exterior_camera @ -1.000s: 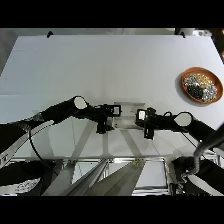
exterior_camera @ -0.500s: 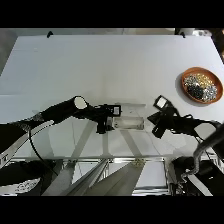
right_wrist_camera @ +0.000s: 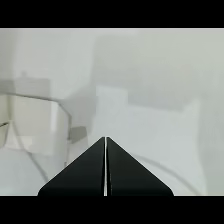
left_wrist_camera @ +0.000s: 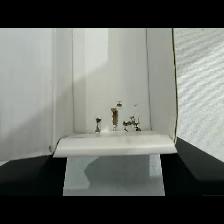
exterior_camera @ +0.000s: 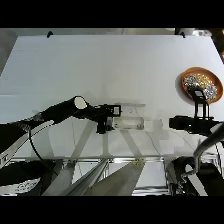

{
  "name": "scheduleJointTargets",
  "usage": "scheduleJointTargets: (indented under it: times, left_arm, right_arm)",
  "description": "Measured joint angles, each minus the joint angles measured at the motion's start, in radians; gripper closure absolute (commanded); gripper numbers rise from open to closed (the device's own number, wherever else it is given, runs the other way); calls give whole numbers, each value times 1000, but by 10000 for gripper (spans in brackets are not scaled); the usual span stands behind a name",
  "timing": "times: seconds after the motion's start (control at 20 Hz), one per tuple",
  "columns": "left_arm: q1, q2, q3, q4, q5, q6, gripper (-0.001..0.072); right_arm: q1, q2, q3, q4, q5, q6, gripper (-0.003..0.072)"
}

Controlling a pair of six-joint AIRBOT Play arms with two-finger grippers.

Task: Fold the box and place the chain.

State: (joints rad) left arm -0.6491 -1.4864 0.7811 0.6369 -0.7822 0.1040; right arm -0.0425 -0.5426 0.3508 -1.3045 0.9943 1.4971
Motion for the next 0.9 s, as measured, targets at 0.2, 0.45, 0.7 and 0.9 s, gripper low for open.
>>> scheduleJointTargets:
  times: [0.2, 0.45, 0.7, 0.9]
  left_arm:
    - [0, 0, 0, 0, 0, 0, 457]
    - [0, 0, 0, 0, 0, 0, 457]
    - [0, 0, 0, 0, 0, 0, 457]
    - [0, 0, 0, 0, 0, 0, 457]
  right_arm:
    - [-26, -130, -19, 71, -28, 23, 670]
    - [-34, -333, -25, 343, -77, -143, 670]
    - [-35, -437, -26, 463, -74, -250, 669]
    - [-35, -460, -26, 530, -31, -324, 669]
